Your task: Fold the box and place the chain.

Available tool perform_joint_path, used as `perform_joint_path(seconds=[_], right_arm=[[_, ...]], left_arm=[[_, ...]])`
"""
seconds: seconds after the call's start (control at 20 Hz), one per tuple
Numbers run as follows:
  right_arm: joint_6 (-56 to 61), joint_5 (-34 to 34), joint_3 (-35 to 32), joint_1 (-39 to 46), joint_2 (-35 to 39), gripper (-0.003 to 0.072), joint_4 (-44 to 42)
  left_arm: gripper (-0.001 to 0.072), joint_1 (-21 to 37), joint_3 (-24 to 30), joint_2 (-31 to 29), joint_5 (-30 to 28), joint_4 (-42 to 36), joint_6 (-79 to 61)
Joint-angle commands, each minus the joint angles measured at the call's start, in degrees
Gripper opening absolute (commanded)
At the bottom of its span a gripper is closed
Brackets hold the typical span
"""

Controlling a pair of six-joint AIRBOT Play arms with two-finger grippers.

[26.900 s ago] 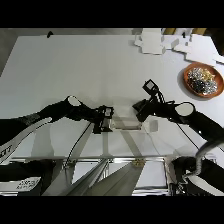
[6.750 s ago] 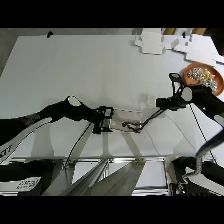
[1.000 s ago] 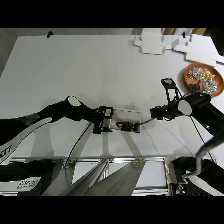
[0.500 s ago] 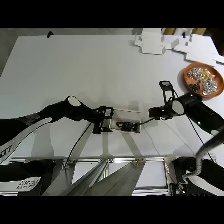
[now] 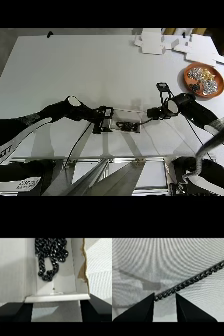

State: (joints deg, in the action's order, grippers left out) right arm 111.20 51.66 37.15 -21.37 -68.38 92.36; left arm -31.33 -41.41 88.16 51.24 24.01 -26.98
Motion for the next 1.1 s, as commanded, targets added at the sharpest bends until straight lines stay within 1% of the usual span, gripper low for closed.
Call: perform_joint_path(seconds=[0.0, 0.1, 0.15, 0.25, 0.3, 0.35, 0.4, 0.5, 0.55, 0.65, 0.75, 0.9, 1.05], right_arm=[[0.02, -0.42, -0.04, 0.00, -0.20, 0.0292, 0.22], [0.04, -0.04, -0.02, 0.00, -0.20, 0.0284, 0.22], [0.04, 0.09, -0.04, 0.00, -0.20, 0.0253, 0.20], [1.51, 0.17, -0.31, 0.02, -0.20, 0.0237, 0.22], [1.55, 0.17, -0.39, 0.00, -0.20, 0.0180, 0.20], [1.55, 0.17, -0.39, 0.00, -0.20, 0.0156, 0.15], [1.53, 0.44, -0.39, 0.00, -0.20, 0.0147, 0.17], [1.49, 1.46, -0.39, 0.00, -0.20, 0.0038, 0.17], [1.31, 1.95, -0.39, 0.00, -0.09, 0.0016, 0.20], [1.07, 2.84, -0.39, 0.00, 1.27, 0.0016, 0.20], [0.63, 4.00, -0.37, 0.00, 4.42, 0.0016, 0.11], [-2.62, 6.32, -0.37, -0.02, 12.68, 0.0016, -2.99], [-7.23, 7.80, -0.37, -0.02, 21.68, 0.0016, -10.08]], left_arm=[[0.0114, 0.04, 0.02, -0.04, -0.02, 0.02, 0.00], [0.0114, 0.04, 0.02, -0.04, -0.02, 0.02, 0.00], [0.0114, 0.04, 0.02, -0.04, -0.02, 0.02, 0.00], [0.0114, 0.04, 0.02, -0.04, -0.02, 0.02, 0.00], [0.0114, 0.04, 0.02, -0.04, 0.00, 0.02, 0.00], [0.0114, 0.04, 0.02, -0.04, -0.02, 0.02, 0.00], [0.0114, 0.04, 0.02, -0.04, 0.00, 0.02, 0.00], [0.0114, 0.04, 0.02, -0.04, -0.02, 0.02, 0.00], [0.0114, 0.04, 0.02, -0.04, -0.02, 0.02, 0.00], [0.0114, 0.04, 0.02, -0.04, -0.02, 0.02, 0.00], [0.0114, 0.04, 0.02, -0.04, -0.02, 0.02, -0.02], [0.0114, 0.04, 0.02, -0.04, -0.02, 0.02, 0.00], [0.0114, 0.04, 0.02, -0.04, -0.02, 0.02, 0.00]])
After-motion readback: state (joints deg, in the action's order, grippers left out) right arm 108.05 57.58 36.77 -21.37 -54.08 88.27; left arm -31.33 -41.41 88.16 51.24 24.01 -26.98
